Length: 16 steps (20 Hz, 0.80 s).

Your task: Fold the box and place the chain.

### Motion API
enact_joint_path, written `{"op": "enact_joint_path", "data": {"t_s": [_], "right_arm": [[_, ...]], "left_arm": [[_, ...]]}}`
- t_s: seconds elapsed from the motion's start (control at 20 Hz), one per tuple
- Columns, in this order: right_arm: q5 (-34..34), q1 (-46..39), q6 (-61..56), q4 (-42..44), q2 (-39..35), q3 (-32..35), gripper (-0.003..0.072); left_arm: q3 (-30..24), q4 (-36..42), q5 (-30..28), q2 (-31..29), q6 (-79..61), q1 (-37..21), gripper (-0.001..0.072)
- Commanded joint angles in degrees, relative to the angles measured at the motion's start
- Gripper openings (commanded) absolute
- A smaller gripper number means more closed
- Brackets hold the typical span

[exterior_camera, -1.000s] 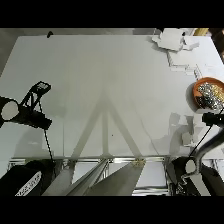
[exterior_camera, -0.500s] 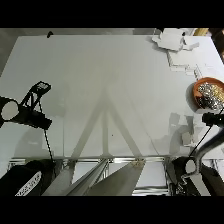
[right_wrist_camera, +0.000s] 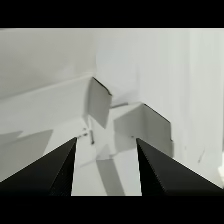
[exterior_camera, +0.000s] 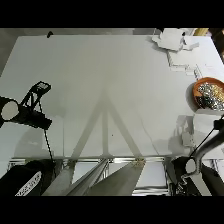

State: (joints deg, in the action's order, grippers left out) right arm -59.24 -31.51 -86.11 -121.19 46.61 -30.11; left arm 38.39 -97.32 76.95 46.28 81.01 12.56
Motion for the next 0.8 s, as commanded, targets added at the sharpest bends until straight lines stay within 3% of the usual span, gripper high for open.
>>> {"op": "enact_joint_path", "data": {"t_s": [0.0, 0.1, 0.5, 0.75], "right_arm": [[0.04, -7.56, 3.19, -4.17, 3.17, -0.13, 0.0419], [0.07, -9.86, 6.62, -4.59, 5.66, -0.13, 0.0479], [7.13, -14.62, 8.24, -9.11, 10.67, -0.24, 0.0468], [7.48, -14.64, 6.80, -9.94, 15.30, -1.27, 0.0427]], "left_arm": [[0.00, 0.00, 0.00, -0.04, 0.00, -0.07, 0.0008], [0.00, 0.00, 0.00, -0.04, 0.00, -0.07, 0.0008], [0.00, 0.02, 0.00, -0.04, 0.00, -0.07, 0.0008], [0.00, 0.00, 0.00, -0.04, 0.02, -0.07, 0.0008]]}}
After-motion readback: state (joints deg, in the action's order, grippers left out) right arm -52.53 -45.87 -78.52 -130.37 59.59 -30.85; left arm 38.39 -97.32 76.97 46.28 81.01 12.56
